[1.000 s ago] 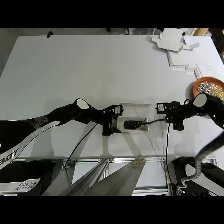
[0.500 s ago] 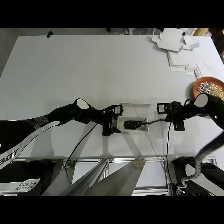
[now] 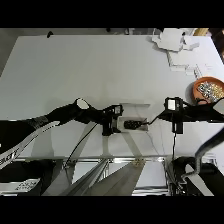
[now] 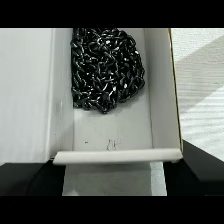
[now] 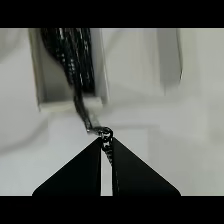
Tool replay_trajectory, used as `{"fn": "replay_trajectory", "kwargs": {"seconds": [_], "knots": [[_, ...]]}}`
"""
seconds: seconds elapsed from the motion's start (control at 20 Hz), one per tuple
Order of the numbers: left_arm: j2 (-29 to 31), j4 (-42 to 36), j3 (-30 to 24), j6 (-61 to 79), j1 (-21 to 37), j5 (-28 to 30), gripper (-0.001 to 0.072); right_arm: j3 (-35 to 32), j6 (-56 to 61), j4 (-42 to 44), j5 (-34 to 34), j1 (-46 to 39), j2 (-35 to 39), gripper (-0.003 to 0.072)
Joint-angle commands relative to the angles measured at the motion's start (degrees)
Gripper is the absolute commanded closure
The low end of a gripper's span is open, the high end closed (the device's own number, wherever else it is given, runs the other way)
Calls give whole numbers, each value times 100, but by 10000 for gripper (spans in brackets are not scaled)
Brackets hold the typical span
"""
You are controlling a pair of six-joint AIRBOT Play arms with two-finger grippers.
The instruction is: Fold the box and place the chain.
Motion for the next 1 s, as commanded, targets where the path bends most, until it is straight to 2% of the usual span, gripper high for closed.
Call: {"fn": "replay_trajectory", "kwargs": {"seconds": [0.0,0.2,0.35,0.45,0.55,0.75,0.85,0.9,0.95], "knots": [[4,2,-2,2,0,2,499,0,-57,1902,417,7,271,667],[4,2,-2,2,0,0,499,0,-286,3008,337,262,271,667],[4,2,-2,2,0,0,499,0,-605,3209,-262,1003,271,667],[4,2,-2,2,0,2,499,0,-616,2959,-861,1499,234,667],[4,2,-2,2,0,2,499,0,-588,2304,-1314,1838,122,667],[4,2,-2,2,0,2,499,-2,299,743,-1458,1956,-229,667],[4,2,-2,2,0,2,499,-2,442,457,-1410,1956,-437,663],[4,2,-2,2,0,2,499,-2,439,439,-1414,1956,-525,613],[4,2,-2,2,0,2,499,0,439,439,-1480,1956,-551,532]]}}
